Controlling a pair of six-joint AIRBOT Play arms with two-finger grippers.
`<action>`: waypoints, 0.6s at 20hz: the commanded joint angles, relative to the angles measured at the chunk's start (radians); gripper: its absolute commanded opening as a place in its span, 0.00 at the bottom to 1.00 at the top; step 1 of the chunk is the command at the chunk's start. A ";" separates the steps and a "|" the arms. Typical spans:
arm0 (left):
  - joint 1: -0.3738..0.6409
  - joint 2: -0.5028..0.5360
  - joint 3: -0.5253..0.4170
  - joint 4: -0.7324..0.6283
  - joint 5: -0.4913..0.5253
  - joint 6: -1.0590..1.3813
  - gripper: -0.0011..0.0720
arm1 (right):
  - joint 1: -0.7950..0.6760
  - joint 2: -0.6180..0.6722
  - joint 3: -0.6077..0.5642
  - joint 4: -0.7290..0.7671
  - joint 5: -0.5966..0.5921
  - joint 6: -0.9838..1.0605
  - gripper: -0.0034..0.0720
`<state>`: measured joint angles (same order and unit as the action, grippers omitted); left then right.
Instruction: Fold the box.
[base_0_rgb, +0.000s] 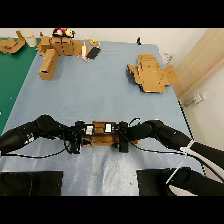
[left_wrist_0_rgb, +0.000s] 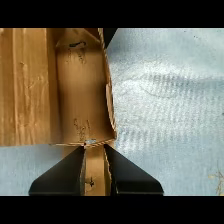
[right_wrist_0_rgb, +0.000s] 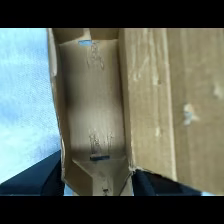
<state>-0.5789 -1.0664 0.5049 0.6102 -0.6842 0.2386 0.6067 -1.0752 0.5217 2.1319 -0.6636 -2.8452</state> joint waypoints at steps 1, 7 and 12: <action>0.011 -0.001 0.001 0.026 0.004 -0.004 0.25 | 0.000 0.000 0.001 -0.005 0.000 -0.001 0.70; 0.038 -0.001 0.001 0.019 -0.005 -0.001 0.25 | 0.000 0.000 0.001 -0.005 0.001 -0.001 0.70; 0.036 -0.001 0.001 -0.070 -0.053 0.001 0.25 | 0.000 0.000 0.001 -0.005 0.000 -0.001 0.70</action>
<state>-0.5446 -1.0664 0.5049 0.5934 -0.7090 0.2363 0.6067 -1.0752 0.5217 2.1277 -0.6640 -2.8464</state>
